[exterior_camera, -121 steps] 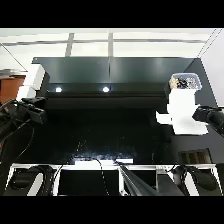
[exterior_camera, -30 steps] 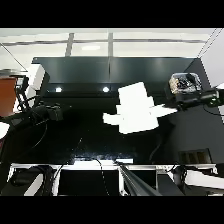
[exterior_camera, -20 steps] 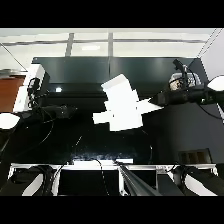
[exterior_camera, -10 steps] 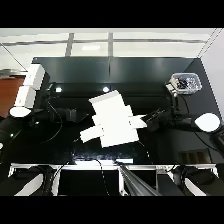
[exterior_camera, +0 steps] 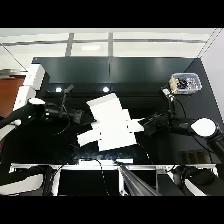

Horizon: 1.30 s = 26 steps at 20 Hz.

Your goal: Fold the box and place the chain.

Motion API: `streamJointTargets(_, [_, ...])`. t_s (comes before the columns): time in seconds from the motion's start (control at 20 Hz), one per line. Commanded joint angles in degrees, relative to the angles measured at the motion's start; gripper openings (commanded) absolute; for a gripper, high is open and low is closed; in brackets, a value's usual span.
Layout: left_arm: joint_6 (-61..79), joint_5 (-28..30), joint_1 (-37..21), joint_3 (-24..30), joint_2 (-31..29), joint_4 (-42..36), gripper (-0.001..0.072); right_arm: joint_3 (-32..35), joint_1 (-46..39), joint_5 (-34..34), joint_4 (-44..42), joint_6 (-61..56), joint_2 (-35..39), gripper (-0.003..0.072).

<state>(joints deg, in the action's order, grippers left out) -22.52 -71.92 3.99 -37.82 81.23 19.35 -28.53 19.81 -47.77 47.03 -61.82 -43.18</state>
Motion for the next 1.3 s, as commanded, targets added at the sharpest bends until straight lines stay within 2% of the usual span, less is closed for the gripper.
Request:
streamJointTargets(0.0, [8.98,-6.82,1.51,-3.13,5.44,-0.59,0.0711,0.04,0.17,0.02,0.04,-1.42,0.04,0.0030])
streamJointTargets(0.25, [14.84,-9.31,3.17,-3.13,5.68,-0.35,0.0686,0.04,0.17,0.04,0.09,-2.10,0.04,0.0030])
streamJointTargets(0.3, [15.72,-9.14,3.32,-3.13,5.68,-0.33,0.0661,0.04,0.17,0.02,0.11,-2.25,0.04,0.0030])
streamJointTargets(0.35, [17.20,-8.39,3.34,-3.13,5.68,-0.09,0.0568,0.04,0.17,0.02,0.11,-2.25,0.04,0.0030])
streamJointTargets(0.4, [17.27,-6.99,3.28,-3.13,5.73,0.55,0.0553,0.04,0.17,0.00,0.11,-2.27,0.04,0.0030])
streamJointTargets(0.45, [17.16,-6.05,3.30,-3.19,5.86,0.42,0.0553,0.04,0.17,0.00,0.11,-2.25,0.04,0.0030])
streamJointTargets(0.6, [17.16,-8.13,5.49,-4.70,7.37,0.22,0.0552,0.04,0.17,0.00,0.13,-2.25,0.04,0.0030])
streamJointTargets(0.7, [17.16,-8.07,6.99,-6.25,8.33,1.81,0.0462,0.04,0.17,0.00,0.13,-2.25,0.04,0.0030])
streamJointTargets(0.75, [16.83,-7.87,7.43,-7.08,8.72,3.08,0.0455,0.04,0.17,0.00,0.13,-2.25,0.04,0.0030])
streamJointTargets(0.8, [16.04,-7.80,7.52,-7.74,8.92,4.07,0.0379,0.04,0.17,0.00,0.13,-2.27,0.04,0.0030])
streamJointTargets(0.85, [16.04,-7.78,7.43,-8.20,8.92,4.68,0.0348,0.04,0.17,-0.02,0.15,-2.25,0.04,0.0030])
streamJointTargets(1.25, [15.13,-7.54,7.08,-8.59,8.92,4.74,0.0334,0.04,0.17,0.00,0.57,-2.25,0.04,0.0030])
